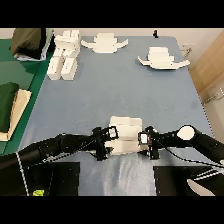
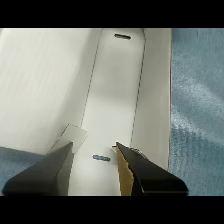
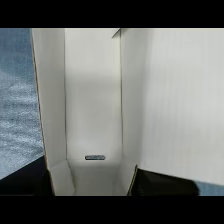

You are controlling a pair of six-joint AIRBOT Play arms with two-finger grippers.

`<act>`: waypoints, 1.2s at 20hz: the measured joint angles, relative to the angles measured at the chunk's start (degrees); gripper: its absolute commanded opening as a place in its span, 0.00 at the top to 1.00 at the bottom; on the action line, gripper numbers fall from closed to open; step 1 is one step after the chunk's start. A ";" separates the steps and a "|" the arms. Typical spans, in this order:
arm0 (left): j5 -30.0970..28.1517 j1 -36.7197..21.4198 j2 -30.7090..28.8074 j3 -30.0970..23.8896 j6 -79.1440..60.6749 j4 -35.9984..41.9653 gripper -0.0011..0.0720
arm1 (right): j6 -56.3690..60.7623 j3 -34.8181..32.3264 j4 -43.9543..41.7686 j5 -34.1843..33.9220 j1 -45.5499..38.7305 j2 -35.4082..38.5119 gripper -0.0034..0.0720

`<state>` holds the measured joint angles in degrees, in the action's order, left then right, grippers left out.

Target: Fold the box.

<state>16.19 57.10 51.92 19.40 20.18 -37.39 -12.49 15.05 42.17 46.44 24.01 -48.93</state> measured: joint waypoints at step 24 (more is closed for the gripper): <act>1.09 0.00 0.24 0.04 1.68 0.28 0.05 | 0.04 0.00 0.04 0.00 0.02 0.00 0.34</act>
<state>17.28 57.10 52.16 19.44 21.87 -37.10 -12.45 15.05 42.22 46.44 24.03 -48.93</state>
